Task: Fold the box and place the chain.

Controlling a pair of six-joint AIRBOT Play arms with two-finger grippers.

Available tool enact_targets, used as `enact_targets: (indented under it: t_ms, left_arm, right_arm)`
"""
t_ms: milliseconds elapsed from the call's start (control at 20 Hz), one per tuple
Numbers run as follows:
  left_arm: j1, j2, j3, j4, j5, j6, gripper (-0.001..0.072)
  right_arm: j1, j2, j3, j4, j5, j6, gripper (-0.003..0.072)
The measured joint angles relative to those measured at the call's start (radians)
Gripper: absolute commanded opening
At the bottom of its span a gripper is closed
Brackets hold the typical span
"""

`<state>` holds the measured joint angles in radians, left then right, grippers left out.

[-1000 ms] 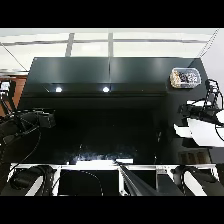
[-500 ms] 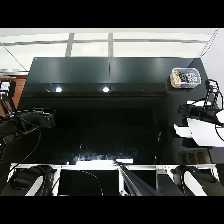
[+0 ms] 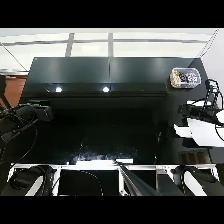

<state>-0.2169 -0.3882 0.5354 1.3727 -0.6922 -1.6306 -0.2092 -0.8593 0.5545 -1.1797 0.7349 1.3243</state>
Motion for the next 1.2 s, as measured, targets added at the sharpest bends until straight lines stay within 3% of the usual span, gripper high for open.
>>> enact_targets:
  t_ms: [50,100,150,200,450,650,1000,1200]
  left_arm:
    - [0.0,0.0,0.0,0.0,0.015,0.0,0.0035]
    - [0.0,0.0,0.0,0.0,0.028,0.0,0.0258]
    - [0.0,-0.001,0.0,0.0,0.045,0.0,0.0669]
    - [0.0,-0.004,0.0,-0.001,0.06,0.0,0.0711]
    - [0.0,-0.042,0.0,-0.001,0.092,-0.003,0.0711]
    - [0.0,-0.08,0.0,-0.002,0.102,-0.003,0.071]
    - [0.0,-0.141,0.0,-0.002,0.107,0.0,0.071]
    - [0.0,-0.159,0.0,-0.005,0.109,0.0,0.0707]
  right_arm:
    - [0.0,0.0,0.0,-0.002,-0.007,0.0,0.058]
    - [0.0,0.0,0.0,-0.004,-0.018,0.0,0.0702]
    - [0.0,0.0,0.0,-0.005,-0.029,0.0,0.0702]
    - [0.0,0.0,0.0,-0.005,-0.041,0.0,0.0702]
    - [-0.011,-0.003,0.05,-0.054,-0.087,0.03,0.0702]
    - [-0.115,-0.035,0.205,-0.226,-0.104,0.145,0.0702]
    - [-0.584,-0.208,0.447,-0.37,0.004,0.254,0.0701]
    - [-0.872,-0.327,0.493,-0.267,0.08,0.211,0.0701]
